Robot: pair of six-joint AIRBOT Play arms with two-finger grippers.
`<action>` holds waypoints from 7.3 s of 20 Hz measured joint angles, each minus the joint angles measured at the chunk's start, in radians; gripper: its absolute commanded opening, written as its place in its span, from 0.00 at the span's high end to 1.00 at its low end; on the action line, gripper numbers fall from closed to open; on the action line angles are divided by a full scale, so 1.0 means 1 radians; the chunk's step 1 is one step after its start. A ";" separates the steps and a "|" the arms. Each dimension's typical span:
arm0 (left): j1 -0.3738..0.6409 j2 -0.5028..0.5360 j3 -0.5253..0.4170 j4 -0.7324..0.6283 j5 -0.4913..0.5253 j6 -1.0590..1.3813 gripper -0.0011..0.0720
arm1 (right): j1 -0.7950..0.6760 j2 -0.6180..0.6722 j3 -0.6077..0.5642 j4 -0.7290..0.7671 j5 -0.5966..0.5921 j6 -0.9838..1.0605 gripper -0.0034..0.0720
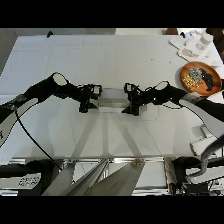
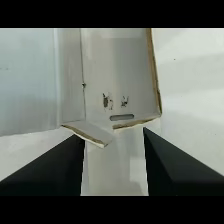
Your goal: Fold the box and place the chain.
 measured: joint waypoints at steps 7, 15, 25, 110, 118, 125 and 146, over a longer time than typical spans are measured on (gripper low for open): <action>0.000 0.001 0.000 0.013 -0.030 0.003 0.63 | 0.000 0.000 0.000 0.000 0.000 0.002 0.37; 0.000 0.001 0.000 0.007 0.003 0.026 0.81 | 0.000 0.000 0.000 0.000 0.000 0.002 0.37; 0.000 0.000 0.000 -0.077 0.008 0.030 0.56 | 0.000 0.000 0.000 0.000 0.000 0.003 0.37; 0.171 0.102 -0.174 -0.014 0.005 -1.269 0.98 | 0.000 0.000 0.000 0.000 0.000 0.002 0.37; 0.150 0.101 -0.183 -0.024 0.074 -1.268 0.98 | 0.000 0.000 0.000 0.000 0.000 0.002 0.37; 0.136 0.101 -0.185 0.043 0.096 -1.320 0.98 | 0.000 0.000 0.000 0.000 0.000 0.002 0.37; 0.193 0.105 -0.186 -0.072 0.066 -1.186 0.98 | 0.000 0.000 0.000 0.000 0.000 0.002 0.37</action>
